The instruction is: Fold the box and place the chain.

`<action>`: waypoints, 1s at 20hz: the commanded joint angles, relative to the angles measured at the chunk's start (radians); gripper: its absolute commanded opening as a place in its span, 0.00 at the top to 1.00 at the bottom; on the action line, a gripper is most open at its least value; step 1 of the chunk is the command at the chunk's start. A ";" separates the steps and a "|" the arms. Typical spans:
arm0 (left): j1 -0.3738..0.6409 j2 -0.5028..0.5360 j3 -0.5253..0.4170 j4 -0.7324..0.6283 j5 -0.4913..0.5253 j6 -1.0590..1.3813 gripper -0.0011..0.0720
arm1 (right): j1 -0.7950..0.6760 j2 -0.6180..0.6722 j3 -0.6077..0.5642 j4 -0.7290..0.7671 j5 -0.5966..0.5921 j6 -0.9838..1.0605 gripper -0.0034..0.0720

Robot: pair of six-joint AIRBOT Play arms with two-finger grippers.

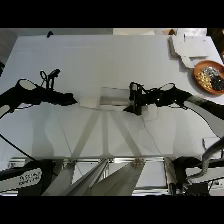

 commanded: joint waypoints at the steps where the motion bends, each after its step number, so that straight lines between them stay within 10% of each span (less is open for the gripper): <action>1: -0.047 -0.021 0.000 -0.014 0.002 -0.035 0.98 | 0.000 0.000 0.001 0.000 0.000 0.000 0.37; 20: -0.210 -0.010 0.000 -0.262 0.065 0.034 0.97 | 0.000 0.000 0.001 0.000 0.000 0.000 0.37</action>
